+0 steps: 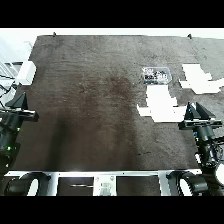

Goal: Fold the box and place the chain.

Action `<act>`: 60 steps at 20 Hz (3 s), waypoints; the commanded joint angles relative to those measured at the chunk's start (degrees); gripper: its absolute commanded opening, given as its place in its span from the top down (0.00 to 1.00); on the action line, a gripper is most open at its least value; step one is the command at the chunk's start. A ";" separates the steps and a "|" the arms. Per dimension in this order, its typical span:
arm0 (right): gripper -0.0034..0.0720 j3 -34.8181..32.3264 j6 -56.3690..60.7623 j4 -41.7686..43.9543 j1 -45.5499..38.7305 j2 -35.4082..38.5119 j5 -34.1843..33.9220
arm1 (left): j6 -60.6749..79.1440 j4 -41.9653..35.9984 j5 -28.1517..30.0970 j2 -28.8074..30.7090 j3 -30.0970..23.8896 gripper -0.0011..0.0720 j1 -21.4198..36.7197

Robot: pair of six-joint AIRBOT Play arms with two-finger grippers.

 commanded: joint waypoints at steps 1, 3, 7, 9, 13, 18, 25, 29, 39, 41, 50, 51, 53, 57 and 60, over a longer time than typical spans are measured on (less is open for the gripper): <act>0.55 0.00 0.09 0.00 0.02 0.04 0.02 | 0.02 0.02 0.02 0.04 0.00 0.96 0.04; 0.34 0.28 0.09 0.00 0.02 0.07 0.07 | 0.02 0.02 0.02 0.04 0.00 0.96 0.04; 0.27 4.92 0.13 0.52 -0.04 -2.45 -1.73 | 0.02 0.02 0.02 0.04 0.00 0.96 0.04; 0.27 8.76 0.11 2.78 -0.74 -8.66 -4.07 | 0.02 0.02 0.02 0.04 0.00 0.96 0.04; 0.26 19.43 0.15 6.19 -8.33 -27.58 0.92 | 0.02 0.02 0.02 0.04 0.00 0.96 0.04; 0.26 35.17 22.45 -13.46 -33.73 -53.09 43.60 | 0.02 0.00 0.04 0.04 0.00 0.96 0.04; 0.24 63.14 37.59 -39.67 -53.07 -75.80 72.89 | 0.00 0.02 0.02 0.04 0.00 0.96 0.04; 0.24 72.76 38.05 -44.19 -52.41 -88.39 81.29 | 0.00 0.00 -0.04 0.04 0.04 0.96 0.04; 0.24 76.37 36.85 -45.38 -48.87 -102.27 82.16 | 0.02 0.00 -0.07 0.04 0.04 0.96 0.04; 0.25 76.37 36.35 -45.09 -47.63 -104.00 82.53 | 0.02 0.02 -0.09 0.04 0.04 0.96 0.04; 0.95 76.24 33.70 -44.85 -43.10 -107.12 88.39 | 0.00 0.00 -0.11 0.04 0.04 0.96 0.04; 0.96 76.13 33.75 -44.57 -43.10 -106.84 89.59 | 0.02 0.00 -0.09 0.04 0.04 0.96 0.04; 0.96 73.75 33.62 -41.46 -43.08 -104.41 90.25 | 0.02 0.00 -0.09 0.04 0.04 0.96 0.04; 0.96 61.40 33.46 -30.71 -41.16 -96.28 86.60 | 0.02 0.00 -0.09 0.04 0.04 0.96 0.04; 0.96 50.38 33.46 -23.45 -36.02 -89.18 79.82 | 0.02 0.00 -0.09 0.04 0.04 0.96 0.04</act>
